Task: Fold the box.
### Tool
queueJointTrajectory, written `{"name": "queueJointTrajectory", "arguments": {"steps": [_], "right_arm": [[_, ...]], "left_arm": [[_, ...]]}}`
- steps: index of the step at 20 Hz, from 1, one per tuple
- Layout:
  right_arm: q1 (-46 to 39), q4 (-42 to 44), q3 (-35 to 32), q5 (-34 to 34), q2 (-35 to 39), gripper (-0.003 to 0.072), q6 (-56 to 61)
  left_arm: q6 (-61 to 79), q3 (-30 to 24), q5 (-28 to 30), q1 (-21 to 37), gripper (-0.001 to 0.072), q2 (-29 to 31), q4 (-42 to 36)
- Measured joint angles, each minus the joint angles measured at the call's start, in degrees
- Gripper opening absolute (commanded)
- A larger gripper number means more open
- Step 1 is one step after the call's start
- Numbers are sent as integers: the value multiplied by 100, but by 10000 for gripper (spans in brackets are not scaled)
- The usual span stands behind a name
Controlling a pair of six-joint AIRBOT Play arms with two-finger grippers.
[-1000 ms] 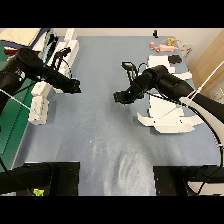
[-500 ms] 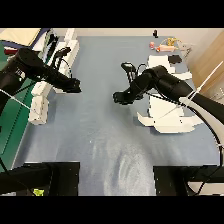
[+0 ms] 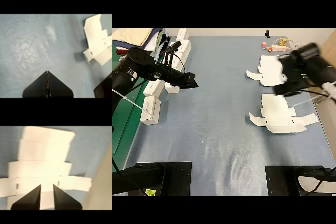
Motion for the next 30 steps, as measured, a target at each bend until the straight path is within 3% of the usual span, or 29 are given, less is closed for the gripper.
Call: {"name": "queueJointTrajectory", "arguments": {"steps": [2, 4, 5, 12, 19, 21, 23, 25, 30], "right_arm": [[-859, -157, -225, -153, 61, 240, -122], [-1740, -208, -490, -195, 79, 394, -258], [-2146, -177, -592, -175, 66, 410, -367], [-4527, 1558, -866, 173, -518, 410, -1816], [-5171, 3296, -892, -4, -1139, 403, -3294], [-5204, 3657, -892, -83, -1193, 227, -3571], [-5209, 3936, -894, -190, -1224, 185, -3788], [-5163, 4159, -894, -323, -1239, 4, -3930], [-4623, 4863, -894, -772, -1239, 4, -4074]], "left_arm": [[-2, 0, -20, 0, 17, 0, -109], [-2, 0, -92, 0, 17, 0, -162], [-2, 0, -122, 0, 17, 0, -179], [-4, 0, -271, 0, 17, 0, -256], [-4, 0, -363, 0, 16, 0, -306], [-7, 0, -372, 0, 16, 0, -343], [-7, 0, -376, 0, 16, 0, -363], [-4, 0, -363, 0, 16, 0, -374], [0, 0, -348, 0, 16, 0, -385]]}}
